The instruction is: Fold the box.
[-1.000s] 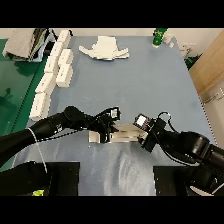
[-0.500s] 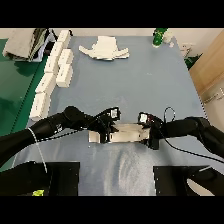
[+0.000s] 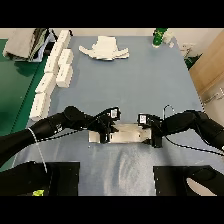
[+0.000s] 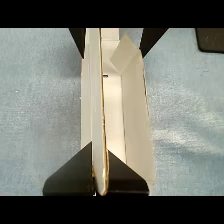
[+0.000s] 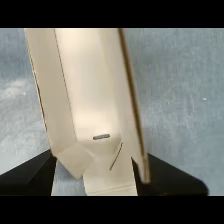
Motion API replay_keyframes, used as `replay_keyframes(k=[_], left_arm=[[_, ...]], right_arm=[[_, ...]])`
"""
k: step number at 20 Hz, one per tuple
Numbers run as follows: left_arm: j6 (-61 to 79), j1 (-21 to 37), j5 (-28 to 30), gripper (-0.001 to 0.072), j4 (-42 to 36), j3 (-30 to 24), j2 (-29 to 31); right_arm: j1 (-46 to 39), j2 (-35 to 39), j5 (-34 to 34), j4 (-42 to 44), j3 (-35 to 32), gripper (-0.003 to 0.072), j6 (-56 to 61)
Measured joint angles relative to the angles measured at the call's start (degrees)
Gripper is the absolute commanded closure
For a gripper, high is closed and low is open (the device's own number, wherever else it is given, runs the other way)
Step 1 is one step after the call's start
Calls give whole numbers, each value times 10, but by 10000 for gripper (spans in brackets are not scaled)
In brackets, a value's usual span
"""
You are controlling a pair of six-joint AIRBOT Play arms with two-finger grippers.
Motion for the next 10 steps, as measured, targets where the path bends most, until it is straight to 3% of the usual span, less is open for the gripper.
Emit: replay_keyframes(k=[10], left_arm=[[0, 0, 0, 697, 0, 0, 0]], right_arm=[[1, -37, 33, 40, 1, -29, -28]])
